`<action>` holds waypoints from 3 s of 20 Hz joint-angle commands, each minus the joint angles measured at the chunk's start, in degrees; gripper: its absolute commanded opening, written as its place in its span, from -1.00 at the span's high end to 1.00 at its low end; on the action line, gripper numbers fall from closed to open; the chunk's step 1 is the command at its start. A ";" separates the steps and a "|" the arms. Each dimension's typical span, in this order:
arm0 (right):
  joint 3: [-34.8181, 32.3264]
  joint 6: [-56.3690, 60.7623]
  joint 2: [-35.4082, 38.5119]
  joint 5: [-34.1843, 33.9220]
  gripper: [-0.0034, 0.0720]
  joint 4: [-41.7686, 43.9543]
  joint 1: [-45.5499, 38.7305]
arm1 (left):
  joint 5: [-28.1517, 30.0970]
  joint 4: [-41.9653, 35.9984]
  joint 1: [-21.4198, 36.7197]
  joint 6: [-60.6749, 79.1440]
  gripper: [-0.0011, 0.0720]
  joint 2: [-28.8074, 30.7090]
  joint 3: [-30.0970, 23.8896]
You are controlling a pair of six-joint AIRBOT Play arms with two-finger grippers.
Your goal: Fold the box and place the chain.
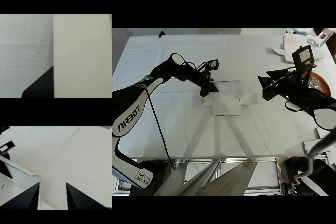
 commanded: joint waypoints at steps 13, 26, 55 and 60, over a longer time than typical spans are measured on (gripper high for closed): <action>0.02 0.02 -3.34 0.00 0.02 0.44 0.00 | -0.22 0.66 -0.02 2.43 0.96 -1.97 -0.02; 0.02 0.00 -3.34 0.44 0.01 0.44 0.00 | -0.44 4.22 -0.02 1.81 0.95 -2.32 -0.02; 3.04 -44.17 -1.38 27.47 -0.95 22.62 0.17 | -0.44 4.20 -0.02 1.81 0.95 -2.27 -0.02; 0.20 -44.11 -1.46 27.65 -0.94 22.62 0.17 | -0.46 4.20 -0.02 1.81 0.95 -2.29 -0.02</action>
